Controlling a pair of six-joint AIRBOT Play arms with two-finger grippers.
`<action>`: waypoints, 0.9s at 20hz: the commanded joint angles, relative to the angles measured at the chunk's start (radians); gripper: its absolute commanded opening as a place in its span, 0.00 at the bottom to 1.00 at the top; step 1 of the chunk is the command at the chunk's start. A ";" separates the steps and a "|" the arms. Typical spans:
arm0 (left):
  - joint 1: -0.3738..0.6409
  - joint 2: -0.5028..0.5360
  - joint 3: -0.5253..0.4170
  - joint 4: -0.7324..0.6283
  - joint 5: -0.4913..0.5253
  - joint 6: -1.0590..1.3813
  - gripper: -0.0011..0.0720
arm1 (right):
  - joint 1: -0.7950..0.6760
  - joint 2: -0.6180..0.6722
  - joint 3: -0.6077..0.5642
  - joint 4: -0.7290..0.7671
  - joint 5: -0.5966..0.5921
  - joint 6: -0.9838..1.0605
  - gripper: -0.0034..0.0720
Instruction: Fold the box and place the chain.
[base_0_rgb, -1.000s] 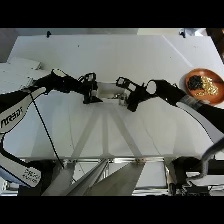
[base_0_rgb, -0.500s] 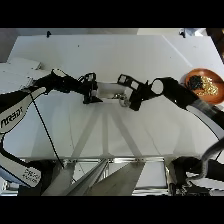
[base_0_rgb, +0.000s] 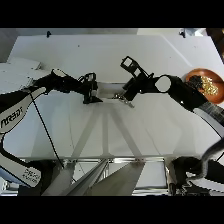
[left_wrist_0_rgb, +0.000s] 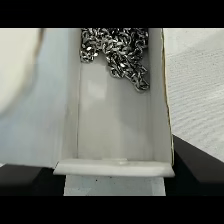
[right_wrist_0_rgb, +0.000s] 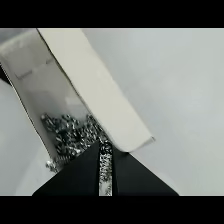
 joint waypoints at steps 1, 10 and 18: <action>0.000 0.000 0.000 0.000 0.000 0.000 0.58 | 0.001 0.002 0.001 0.252 -0.025 -0.190 0.05; 0.000 0.000 0.000 0.000 0.000 0.000 0.58 | 0.028 -0.048 0.001 0.554 -0.014 -0.494 0.05; 0.000 0.000 0.000 0.000 0.000 0.000 0.58 | 0.082 -0.071 0.001 0.523 -0.016 -0.491 0.48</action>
